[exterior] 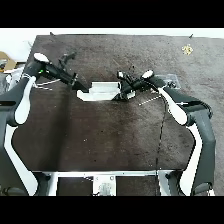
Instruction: Fold the box and place the chain.
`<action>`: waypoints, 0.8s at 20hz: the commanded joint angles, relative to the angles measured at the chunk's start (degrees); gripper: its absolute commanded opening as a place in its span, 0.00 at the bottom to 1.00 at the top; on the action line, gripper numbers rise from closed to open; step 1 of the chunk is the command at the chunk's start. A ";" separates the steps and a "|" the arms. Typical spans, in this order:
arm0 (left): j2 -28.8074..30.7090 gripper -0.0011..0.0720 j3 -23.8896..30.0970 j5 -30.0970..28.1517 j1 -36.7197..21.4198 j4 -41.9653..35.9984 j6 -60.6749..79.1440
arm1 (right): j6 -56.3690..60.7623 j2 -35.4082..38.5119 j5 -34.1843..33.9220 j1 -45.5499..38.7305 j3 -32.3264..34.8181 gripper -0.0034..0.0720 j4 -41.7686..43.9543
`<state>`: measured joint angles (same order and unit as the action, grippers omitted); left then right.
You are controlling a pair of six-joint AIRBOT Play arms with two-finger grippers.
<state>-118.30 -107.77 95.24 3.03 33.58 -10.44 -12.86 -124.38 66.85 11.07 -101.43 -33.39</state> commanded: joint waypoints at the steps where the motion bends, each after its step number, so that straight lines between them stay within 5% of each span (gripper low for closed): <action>1: 0.02 0.03 1.70 -6.58 3.30 0.68 2.91 | 0.02 -0.04 0.02 0.07 0.00 0.65 0.02; 16: 0.00 0.03 1.70 -29.18 6.56 -1.95 4.92 | 0.02 -0.04 0.00 0.04 0.00 0.65 0.02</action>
<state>-118.28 -106.08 70.91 9.56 31.31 -5.82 -12.82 -124.38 66.78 11.09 -101.43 -33.34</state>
